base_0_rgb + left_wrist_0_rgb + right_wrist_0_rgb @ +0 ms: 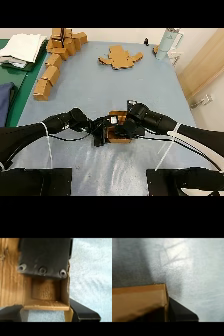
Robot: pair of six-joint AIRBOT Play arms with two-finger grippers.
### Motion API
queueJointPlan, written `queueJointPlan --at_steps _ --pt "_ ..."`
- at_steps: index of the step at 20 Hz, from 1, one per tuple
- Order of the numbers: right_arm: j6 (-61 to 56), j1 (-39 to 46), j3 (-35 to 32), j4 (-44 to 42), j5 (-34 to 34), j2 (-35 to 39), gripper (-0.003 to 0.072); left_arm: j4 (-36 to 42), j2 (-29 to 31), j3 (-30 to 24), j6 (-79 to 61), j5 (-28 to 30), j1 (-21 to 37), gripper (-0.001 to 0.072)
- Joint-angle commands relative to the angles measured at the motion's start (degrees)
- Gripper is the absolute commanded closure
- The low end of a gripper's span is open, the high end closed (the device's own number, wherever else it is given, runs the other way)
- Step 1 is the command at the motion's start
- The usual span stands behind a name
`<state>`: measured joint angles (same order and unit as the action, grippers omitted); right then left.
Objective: Fold the box.
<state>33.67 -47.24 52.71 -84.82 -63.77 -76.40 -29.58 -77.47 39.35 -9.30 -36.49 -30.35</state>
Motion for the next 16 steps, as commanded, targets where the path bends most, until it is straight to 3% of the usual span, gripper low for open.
queueJointPlan --at_steps 1,8,16 --pt "0.46 0.09 0.59 0.0 -1.2 1.66 0.0329 -0.04 -0.04 -0.02 -0.13 0.04 0.02 0.0306" --pt "1.79 0.07 1.09 0.0 -4.87 4.42 0.033 -0.04 -0.04 -0.02 -0.13 0.04 0.02 0.0306" --pt "3.5 0.5 1.73 0.52 -7.93 14.32 0.0331 -0.04 -0.04 -0.02 -0.13 0.04 0.02 0.0306"
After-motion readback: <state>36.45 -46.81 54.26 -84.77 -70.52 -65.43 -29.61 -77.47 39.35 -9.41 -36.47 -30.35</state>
